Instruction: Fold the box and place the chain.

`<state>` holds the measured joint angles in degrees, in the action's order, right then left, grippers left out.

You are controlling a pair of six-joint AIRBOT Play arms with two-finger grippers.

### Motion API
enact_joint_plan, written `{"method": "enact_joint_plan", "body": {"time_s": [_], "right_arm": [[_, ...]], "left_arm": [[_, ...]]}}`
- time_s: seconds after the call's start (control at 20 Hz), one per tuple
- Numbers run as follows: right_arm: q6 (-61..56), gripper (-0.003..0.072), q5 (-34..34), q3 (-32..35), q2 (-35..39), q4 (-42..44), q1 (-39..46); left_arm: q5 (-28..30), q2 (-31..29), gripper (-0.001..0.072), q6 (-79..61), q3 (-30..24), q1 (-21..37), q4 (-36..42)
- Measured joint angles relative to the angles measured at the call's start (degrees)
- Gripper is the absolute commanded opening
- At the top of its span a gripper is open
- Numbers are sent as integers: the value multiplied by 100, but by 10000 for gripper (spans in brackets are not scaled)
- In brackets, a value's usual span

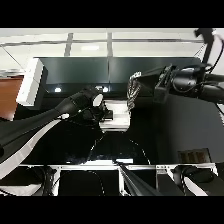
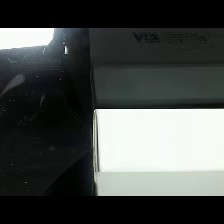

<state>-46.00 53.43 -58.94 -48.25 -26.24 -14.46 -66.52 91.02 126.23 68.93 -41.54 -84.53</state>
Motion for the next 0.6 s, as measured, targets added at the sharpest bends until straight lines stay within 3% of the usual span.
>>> {"method": "enact_joint_plan", "body": {"time_s": [0.35,0.6], "right_arm": [[-70,18,-59,-96,-125,761,-201],[-245,18,-63,-87,-597,485,-535]], "left_arm": [[-2,0,31,0,0,0,0],[-2,0,31,2,0,0,0]]}}
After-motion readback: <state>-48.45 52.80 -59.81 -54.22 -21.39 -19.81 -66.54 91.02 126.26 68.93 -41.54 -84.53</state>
